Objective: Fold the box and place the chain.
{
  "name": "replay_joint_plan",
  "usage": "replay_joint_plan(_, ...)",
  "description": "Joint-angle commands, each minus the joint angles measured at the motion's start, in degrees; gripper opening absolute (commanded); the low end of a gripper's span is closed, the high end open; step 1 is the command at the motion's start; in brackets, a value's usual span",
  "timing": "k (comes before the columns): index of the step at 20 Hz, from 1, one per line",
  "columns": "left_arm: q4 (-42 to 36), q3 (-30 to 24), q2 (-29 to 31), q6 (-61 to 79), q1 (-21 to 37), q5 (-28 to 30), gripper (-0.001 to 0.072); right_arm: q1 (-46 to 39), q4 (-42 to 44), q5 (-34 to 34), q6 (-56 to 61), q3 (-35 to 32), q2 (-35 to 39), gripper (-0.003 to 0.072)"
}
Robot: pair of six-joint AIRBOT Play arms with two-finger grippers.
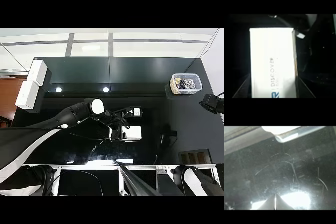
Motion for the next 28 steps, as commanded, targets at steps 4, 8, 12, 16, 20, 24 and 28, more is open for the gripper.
replay_joint_plan(4, 4.7, 0.0, -3.2, -1.3, -3.7, 4.9, 0.0709, 0.0, 0.0, 0.1, 0.0, 0.0, 0.1, 0.0017)
replay_joint_plan(8, 10.4, 0.0, -3.5, -5.0, -5.9, 8.8, 0.0699, 0.0, 0.0, 0.1, 0.0, 0.0, 0.1, 0.0017)
replay_joint_plan(12, 10.5, 0.4, -1.7, -6.9, -4.2, 2.7, 0.0354, 0.0, 0.0, 0.3, 0.0, 0.0, 0.1, 0.0017)
replay_joint_plan(16, 18.4, 0.4, 3.6, -21.5, 4.6, -1.6, 0.0354, 0.0, 0.0, 0.8, 0.0, 0.0, 0.1, 0.0017)
replay_joint_plan(20, 31.8, 0.2, 10.8, -39.3, 18.7, -14.6, 0.0355, 0.0, 0.0, 0.8, 0.0, 0.0, 0.1, 0.0017)
replay_joint_plan(24, 37.0, -4.0, 19.3, -46.9, 37.3, -24.9, 0.0374, 0.0, 0.0, 1.1, 0.0, 0.0, 0.0, 0.0017)
replay_joint_plan(28, 38.6, -7.4, 23.7, -45.0, 58.1, -30.3, 0.0373, 0.0, 0.0, 1.1, -0.4, 0.0, 0.1, 0.0017)
